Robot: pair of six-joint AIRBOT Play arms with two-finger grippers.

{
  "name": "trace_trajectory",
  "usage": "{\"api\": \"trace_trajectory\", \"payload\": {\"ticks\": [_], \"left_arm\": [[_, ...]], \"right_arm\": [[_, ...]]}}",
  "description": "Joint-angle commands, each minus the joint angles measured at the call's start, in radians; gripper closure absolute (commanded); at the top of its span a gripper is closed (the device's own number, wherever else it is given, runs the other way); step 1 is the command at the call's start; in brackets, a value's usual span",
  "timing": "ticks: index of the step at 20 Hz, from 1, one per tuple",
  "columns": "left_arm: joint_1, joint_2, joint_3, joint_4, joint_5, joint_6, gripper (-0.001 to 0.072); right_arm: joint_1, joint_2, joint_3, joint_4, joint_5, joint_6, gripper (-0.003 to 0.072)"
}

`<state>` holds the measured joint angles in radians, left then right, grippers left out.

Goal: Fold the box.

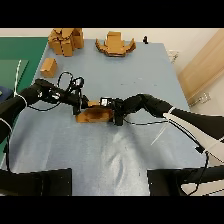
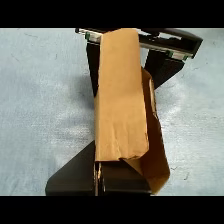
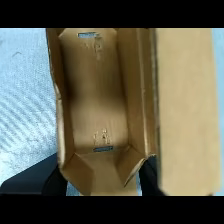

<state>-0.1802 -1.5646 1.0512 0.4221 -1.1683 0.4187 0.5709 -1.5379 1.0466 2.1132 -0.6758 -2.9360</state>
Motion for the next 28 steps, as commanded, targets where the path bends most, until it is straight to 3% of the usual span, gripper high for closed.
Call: {"api": "trace_trajectory", "payload": {"ticks": [1, 25, 26, 28], "left_arm": [[0.000, 0.000, 0.000, 0.007, 0.034, 0.000, 0.0688], [-0.001, 0.000, 0.000, 0.006, -0.005, 0.000, 0.0688], [0.000, 0.000, 0.000, 0.006, -0.005, 0.000, 0.0688], [0.000, 0.000, 0.000, 0.006, -0.005, 0.000, 0.0688]], "right_arm": [[-0.003, -0.015, 0.002, 0.056, -0.021, -0.035, 0.0106], [-0.003, -0.032, 0.003, 0.146, -0.005, 0.003, 0.0098], [-0.003, -0.032, 0.003, 0.146, -0.004, 0.003, 0.0120], [-0.003, -0.032, 0.003, 0.141, -0.004, 0.003, 0.0295]]}}
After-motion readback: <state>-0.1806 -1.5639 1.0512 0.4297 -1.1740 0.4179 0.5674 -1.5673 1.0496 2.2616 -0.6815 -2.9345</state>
